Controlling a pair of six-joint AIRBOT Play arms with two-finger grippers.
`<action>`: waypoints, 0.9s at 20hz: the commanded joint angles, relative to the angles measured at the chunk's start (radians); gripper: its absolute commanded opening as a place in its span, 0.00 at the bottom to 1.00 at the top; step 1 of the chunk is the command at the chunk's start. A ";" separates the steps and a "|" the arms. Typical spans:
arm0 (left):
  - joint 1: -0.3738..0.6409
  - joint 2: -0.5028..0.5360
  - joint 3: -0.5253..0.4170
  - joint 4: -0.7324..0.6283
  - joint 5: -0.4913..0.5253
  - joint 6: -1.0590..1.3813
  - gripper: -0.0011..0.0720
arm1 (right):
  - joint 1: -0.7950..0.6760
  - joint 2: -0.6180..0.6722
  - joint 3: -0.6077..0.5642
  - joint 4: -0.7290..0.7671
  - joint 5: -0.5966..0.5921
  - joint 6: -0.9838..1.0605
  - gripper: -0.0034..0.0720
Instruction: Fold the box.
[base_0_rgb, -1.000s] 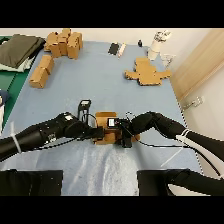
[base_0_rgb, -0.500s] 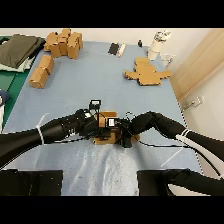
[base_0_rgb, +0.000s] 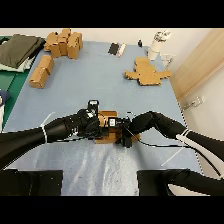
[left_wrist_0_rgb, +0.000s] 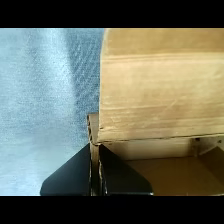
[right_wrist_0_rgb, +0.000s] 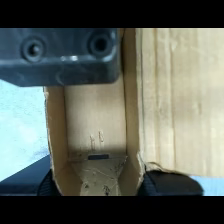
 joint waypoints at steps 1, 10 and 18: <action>-0.003 -0.001 0.002 -0.010 0.006 -0.004 0.03 | 0.001 -0.001 0.001 0.003 -0.001 -0.002 0.74; -0.002 0.020 0.002 -0.010 -0.071 0.037 0.71 | 0.001 0.000 0.001 0.003 -0.001 -0.002 0.74; -0.001 0.036 0.020 -0.026 -0.071 0.032 0.71 | 0.001 -0.001 0.001 0.003 -0.001 -0.002 0.74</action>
